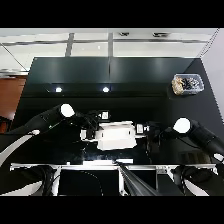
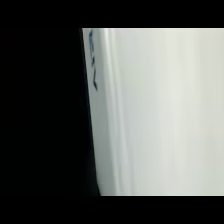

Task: Fold the box and place the chain.

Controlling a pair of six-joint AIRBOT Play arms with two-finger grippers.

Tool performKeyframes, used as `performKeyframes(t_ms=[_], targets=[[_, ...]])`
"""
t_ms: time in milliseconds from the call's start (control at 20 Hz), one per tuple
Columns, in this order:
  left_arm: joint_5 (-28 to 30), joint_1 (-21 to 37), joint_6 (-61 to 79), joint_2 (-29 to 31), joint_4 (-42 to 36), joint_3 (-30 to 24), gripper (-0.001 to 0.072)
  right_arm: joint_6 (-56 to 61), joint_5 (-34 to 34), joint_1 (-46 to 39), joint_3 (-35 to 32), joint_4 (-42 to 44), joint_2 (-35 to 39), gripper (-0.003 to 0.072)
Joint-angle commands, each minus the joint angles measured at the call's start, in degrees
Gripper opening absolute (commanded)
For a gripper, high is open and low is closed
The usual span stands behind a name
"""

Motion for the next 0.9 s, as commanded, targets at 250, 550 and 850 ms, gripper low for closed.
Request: performKeyframes(t_ms=[250,550,850], targets=[[0.0,0.0,0.0,0.0,0.0,0.0,0.0024,-5.6,-17.5,7.5,-0.5,13.1,0.0,0.0619],[0.0,0.0,0.0,0.0,0.0,0.0,0.0023,-7.8,-14.1,6.3,3.2,10.7,0.0,0.0619],[-0.3,0.0,0.0,0.0,0.0,0.0,0.0023,-7.8,-12.2,1.8,3.8,10.9,0.0,0.0619]])
